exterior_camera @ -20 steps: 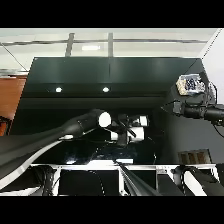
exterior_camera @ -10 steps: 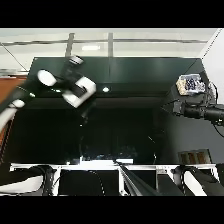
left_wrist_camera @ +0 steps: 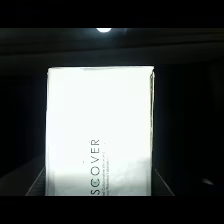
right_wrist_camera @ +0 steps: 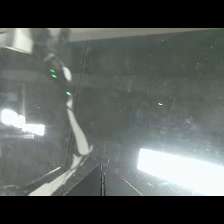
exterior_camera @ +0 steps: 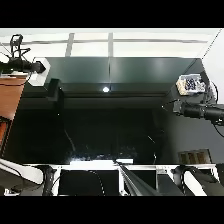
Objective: Fold the box and place the chain.
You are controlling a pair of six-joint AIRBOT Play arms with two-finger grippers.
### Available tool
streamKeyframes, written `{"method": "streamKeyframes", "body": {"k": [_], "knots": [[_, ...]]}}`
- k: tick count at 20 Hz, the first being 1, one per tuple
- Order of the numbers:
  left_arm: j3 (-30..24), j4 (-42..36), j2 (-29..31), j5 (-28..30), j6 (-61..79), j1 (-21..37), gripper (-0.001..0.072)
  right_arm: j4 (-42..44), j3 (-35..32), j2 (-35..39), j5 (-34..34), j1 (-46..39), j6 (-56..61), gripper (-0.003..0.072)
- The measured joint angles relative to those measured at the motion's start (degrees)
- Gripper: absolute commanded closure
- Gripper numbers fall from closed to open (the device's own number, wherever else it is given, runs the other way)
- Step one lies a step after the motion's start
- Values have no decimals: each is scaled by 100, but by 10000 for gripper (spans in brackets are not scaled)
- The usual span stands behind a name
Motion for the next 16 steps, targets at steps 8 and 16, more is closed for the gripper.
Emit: {"method": "streamKeyframes", "body": {"k": [8,16], "knots": [[1700,505,-1394,-328,-208,-17,-1,0,0,0,-382,0,42,670],[2422,586,-284,-1499,-1268,-31,683,-9,11,0,-494,0,-160,670]]}}
